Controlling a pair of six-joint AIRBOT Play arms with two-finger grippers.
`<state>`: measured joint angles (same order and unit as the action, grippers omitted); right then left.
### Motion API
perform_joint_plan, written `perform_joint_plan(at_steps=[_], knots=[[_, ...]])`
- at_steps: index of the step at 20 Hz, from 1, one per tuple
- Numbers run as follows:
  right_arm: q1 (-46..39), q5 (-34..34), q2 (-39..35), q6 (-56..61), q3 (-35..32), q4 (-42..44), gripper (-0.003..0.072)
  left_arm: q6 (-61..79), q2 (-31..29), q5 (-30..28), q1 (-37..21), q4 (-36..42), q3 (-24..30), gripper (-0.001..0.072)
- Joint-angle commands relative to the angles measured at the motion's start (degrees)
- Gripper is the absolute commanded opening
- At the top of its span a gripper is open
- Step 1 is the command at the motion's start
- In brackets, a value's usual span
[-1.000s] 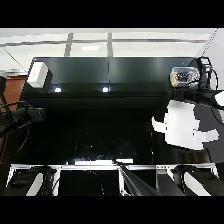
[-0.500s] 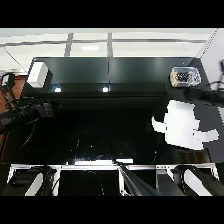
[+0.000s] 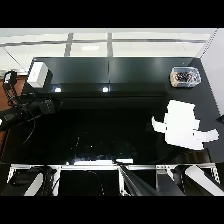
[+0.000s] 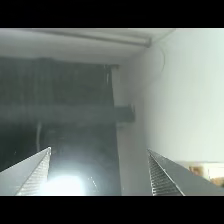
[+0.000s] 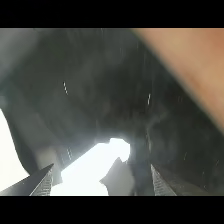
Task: Fold the box and place the chain.
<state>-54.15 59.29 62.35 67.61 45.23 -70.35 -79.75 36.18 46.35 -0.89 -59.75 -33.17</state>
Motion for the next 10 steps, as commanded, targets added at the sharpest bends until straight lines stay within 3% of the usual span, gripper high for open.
perform_joint_plan(at_steps=[1, 2, 3, 5, 6, 10], knots=[[-1.46, 13.03, 6.62, -9.60, 0.09, -0.92, 0.0716, 0.02, 0.07, -2.49, 0.02, 0.48, -0.07, 0.0710], [-0.83, 14.03, 7.48, -9.42, 0.09, -2.84, 0.0715, 0.04, 0.07, -2.64, 0.02, 0.42, -0.07, 0.0710], [-0.11, 13.90, 7.69, -9.07, 0.09, -4.83, 0.0650, 0.02, 0.04, -2.71, 0.00, 0.39, -0.07, 0.0711], [1.36, 12.59, 7.63, -9.20, 0.11, -5.35, 0.0177, 0.00, 0.07, -2.78, 0.02, 0.48, -0.07, 0.0710], [2.32, 12.24, 7.26, -9.79, 0.11, -4.94, 0.0030, -0.24, 0.04, -2.64, 0.02, 0.48, -0.07, 0.0710], [12.13, 13.64, 3.63, -11.21, 0.07, -1.05, 0.0014, -0.24, 0.04, -2.58, 0.02, 0.50, -0.07, 0.0711]])
